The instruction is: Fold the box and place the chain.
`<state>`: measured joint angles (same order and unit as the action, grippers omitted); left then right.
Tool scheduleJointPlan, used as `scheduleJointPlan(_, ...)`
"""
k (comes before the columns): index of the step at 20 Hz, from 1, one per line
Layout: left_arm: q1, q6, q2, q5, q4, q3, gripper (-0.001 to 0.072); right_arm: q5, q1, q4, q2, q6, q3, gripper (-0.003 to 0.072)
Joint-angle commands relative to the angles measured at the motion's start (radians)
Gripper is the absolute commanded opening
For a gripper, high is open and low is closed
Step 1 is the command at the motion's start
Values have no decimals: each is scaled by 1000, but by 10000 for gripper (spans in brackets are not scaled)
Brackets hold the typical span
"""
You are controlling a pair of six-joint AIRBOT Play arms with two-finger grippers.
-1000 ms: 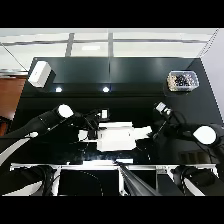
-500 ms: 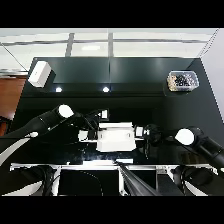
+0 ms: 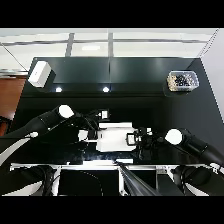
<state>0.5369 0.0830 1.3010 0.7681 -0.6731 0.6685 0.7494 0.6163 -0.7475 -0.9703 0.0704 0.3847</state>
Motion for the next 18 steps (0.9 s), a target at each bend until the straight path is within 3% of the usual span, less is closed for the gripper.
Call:
scheduleJointPlan(1, 0, 0, 0, -7, -3, 0, 28, -100, 34, 50, -19, -5, 0, 709)
scheduleJointPlan(11, 0, 1, 0, -9, -3, 0, 27, 3, -150, 34, 38, 48, 106, 709)
scheduleJointPlan(18, 12, 1, 0, -8, -3, 0, 27, -49, -148, 41, 20, 48, 105, 709)
